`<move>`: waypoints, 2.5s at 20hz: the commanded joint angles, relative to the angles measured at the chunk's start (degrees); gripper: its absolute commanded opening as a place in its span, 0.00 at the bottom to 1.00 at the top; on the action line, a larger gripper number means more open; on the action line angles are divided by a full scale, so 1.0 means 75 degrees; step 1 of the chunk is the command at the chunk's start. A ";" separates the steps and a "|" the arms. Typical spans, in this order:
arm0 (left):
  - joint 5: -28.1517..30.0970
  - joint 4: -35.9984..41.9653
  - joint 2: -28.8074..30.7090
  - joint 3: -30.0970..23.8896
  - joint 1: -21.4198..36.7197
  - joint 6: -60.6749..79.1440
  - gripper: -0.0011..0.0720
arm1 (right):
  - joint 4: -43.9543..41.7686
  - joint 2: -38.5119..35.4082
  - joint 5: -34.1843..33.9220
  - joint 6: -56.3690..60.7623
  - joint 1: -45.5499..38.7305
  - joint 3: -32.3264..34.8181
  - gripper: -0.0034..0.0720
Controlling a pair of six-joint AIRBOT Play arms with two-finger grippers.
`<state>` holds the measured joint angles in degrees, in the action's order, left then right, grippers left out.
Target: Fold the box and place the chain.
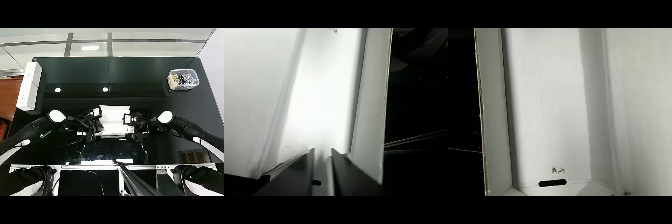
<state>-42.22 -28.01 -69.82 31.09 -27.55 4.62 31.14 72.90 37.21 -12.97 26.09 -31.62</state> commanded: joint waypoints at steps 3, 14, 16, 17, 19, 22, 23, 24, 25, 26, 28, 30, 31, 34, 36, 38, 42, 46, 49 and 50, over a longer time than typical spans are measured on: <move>0.0175 -0.0006 -0.0003 0.0009 -0.0006 -0.0015 0.49 | -0.0003 -0.0003 0.0003 0.0006 0.0000 0.0000 0.59; -0.0606 -0.1475 0.1241 0.0058 0.1186 -0.3220 0.05 | -0.0003 -0.0003 0.0003 0.0006 0.0000 0.0000 0.59; -0.0644 -0.2570 0.1874 0.0055 0.2057 -0.5747 0.05 | -0.0003 -0.0003 0.0003 0.0006 0.0000 0.0000 0.59; -0.0796 -0.3072 0.2043 0.0050 0.2573 -0.7227 0.05 | -0.0003 -0.0003 0.0003 0.0006 0.0000 0.0000 0.59; -0.1702 -0.3424 0.2020 0.0015 0.3853 -1.0217 0.05 | -0.0003 -0.0003 0.0003 0.0006 0.0000 0.0000 0.59; -0.3279 -0.3002 0.1580 -0.0166 0.5321 -1.0378 0.05 | -0.0006 -0.0003 0.0003 0.0006 0.0000 0.0000 0.59; -0.3579 -0.2873 0.1364 -0.0236 0.5619 -1.0276 0.05 | -0.0006 -0.0003 0.0003 0.0006 0.0000 0.0000 0.59; -0.3736 -0.2719 0.1113 -0.0312 0.5823 -1.0241 0.05 | -0.0003 -0.0003 0.0003 0.0006 0.0000 0.0000 0.59; -0.3768 -0.2503 0.0892 -0.0379 0.5931 -1.0238 0.05 | -0.0006 -0.0003 0.0003 0.0006 0.0000 0.0000 0.59; -0.3756 -0.2229 0.0656 -0.0425 0.5957 -1.0060 0.05 | -0.0003 -0.0003 0.0003 0.0006 0.0000 0.0000 0.59; -0.3628 -0.1938 0.0201 -0.0434 0.5791 -0.9798 0.05 | -0.0003 -0.0003 0.0003 0.0006 0.0000 0.0000 0.59; -0.3363 -0.1941 -0.0195 -0.0434 0.5353 -0.9783 0.05 | -0.0003 -0.0003 0.0003 0.0006 0.0000 0.0000 0.59; -0.3168 -0.1941 -0.0367 -0.0434 0.5053 -0.9780 0.05 | -0.0006 -0.0003 0.0003 0.0006 0.0000 0.0000 0.59; -0.2562 -0.1824 -0.0699 -0.0431 0.4252 -0.9769 0.05 | -0.0003 -0.0003 0.0003 0.0006 0.0000 0.0000 0.59; -0.2611 -0.1087 -0.0851 -0.0431 0.3870 -0.9052 0.05 | -0.0003 -0.0003 0.0000 0.0006 0.0000 0.0000 0.59; -0.2713 -0.0437 -0.0947 -0.0431 0.3564 -0.8486 0.05 | -0.0003 -0.0003 0.0003 0.0006 0.0000 0.0000 0.59; -0.2667 0.0044 -0.0979 -0.0431 0.3159 -0.7656 0.05 | -0.0003 -0.0003 0.0003 0.0006 0.0000 0.0000 0.59; -0.3028 0.0350 -0.0973 -0.0335 0.3153 -0.7207 0.05 | -0.0003 -0.0003 0.0003 0.0006 0.0000 0.0000 0.59; -0.3337 0.0341 -0.0970 -0.0023 0.3153 -0.7213 0.52 | -0.0006 -0.0003 0.0003 0.0006 0.0000 0.0000 0.59; -0.3500 0.0341 -0.0970 0.0119 0.3150 -0.7219 0.85 | -0.0003 -0.0003 0.0003 0.0006 0.0000 0.0000 0.59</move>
<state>-65.47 -26.26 -77.06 30.00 -3.77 -50.68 31.11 72.90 37.21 -12.95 26.09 -31.62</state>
